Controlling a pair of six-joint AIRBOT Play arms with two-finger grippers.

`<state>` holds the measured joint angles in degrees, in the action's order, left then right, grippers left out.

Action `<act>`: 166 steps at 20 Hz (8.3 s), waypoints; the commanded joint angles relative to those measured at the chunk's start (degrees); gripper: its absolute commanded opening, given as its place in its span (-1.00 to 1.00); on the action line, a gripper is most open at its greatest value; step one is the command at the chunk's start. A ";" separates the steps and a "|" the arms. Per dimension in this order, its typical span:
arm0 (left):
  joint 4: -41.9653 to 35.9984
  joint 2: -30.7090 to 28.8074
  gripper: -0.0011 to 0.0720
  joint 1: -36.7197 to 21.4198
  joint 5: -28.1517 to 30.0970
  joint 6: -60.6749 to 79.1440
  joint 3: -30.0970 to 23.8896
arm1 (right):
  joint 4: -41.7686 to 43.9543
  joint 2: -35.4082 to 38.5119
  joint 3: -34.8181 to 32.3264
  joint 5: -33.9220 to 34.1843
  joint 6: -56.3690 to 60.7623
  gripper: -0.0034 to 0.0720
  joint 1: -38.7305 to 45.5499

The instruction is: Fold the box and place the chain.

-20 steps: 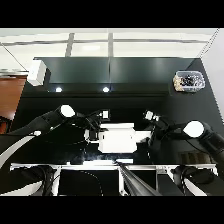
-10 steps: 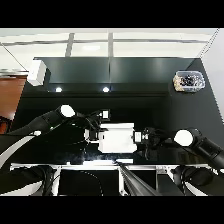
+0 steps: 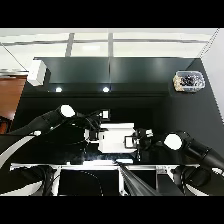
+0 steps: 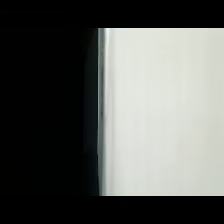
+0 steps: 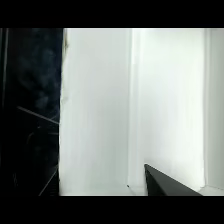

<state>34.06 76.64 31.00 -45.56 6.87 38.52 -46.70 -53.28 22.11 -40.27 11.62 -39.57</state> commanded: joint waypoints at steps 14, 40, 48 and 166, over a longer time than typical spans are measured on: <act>0.00 0.02 -0.90 0.04 -0.13 0.00 0.07 | -2.84 -0.74 9.31 -4.98 2.03 0.67 11.28; 0.00 0.02 -0.90 0.02 -0.11 0.00 0.07 | 18.43 -7.87 1.05 1.22 -24.65 1.00 12.09; -0.02 0.02 -0.90 0.02 -0.15 -0.07 0.07 | 17.70 -10.88 1.05 1.49 -24.76 1.00 12.09; 6.29 -14.19 -0.37 11.04 12.22 -25.22 -9.09 | 13.11 -11.30 1.07 1.84 -21.22 -0.73 12.07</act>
<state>44.49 61.67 41.17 -34.26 -18.57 29.45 -33.61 -64.53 23.22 -38.44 -9.61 -27.51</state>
